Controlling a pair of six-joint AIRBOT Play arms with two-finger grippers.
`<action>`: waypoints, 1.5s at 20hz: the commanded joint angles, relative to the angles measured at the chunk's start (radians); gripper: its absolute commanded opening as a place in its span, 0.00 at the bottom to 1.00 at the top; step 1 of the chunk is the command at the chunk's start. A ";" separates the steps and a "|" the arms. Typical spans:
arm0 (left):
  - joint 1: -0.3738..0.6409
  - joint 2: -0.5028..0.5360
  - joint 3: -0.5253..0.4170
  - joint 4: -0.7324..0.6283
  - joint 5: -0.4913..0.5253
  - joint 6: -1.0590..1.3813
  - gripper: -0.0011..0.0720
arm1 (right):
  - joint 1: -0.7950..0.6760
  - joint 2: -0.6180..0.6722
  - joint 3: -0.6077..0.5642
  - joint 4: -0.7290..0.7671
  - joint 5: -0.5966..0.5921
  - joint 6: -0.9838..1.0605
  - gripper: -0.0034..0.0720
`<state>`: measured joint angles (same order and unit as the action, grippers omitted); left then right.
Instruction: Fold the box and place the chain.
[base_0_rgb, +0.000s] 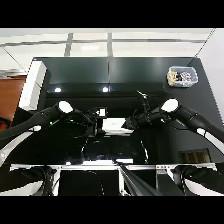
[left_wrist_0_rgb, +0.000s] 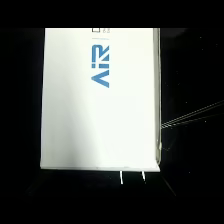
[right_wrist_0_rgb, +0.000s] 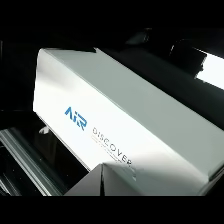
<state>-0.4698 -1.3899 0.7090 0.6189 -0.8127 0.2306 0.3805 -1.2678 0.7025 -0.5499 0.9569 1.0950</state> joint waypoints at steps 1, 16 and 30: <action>0.003 0.008 0.001 0.002 -0.008 -0.016 0.59 | -0.067 0.062 0.060 -0.039 0.151 -0.021 0.06; -0.160 0.008 0.328 0.172 -0.079 -0.534 1.00 | -0.478 0.418 0.095 -0.404 0.240 0.135 0.06; -0.186 -0.119 0.349 0.080 -0.130 -0.534 1.00 | -0.478 0.418 0.095 -0.405 0.201 0.101 0.06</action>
<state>-0.6544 -1.5059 1.0573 0.7040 -0.9169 -0.3031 -0.0967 -0.8509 0.7959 -0.9543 1.1740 1.2003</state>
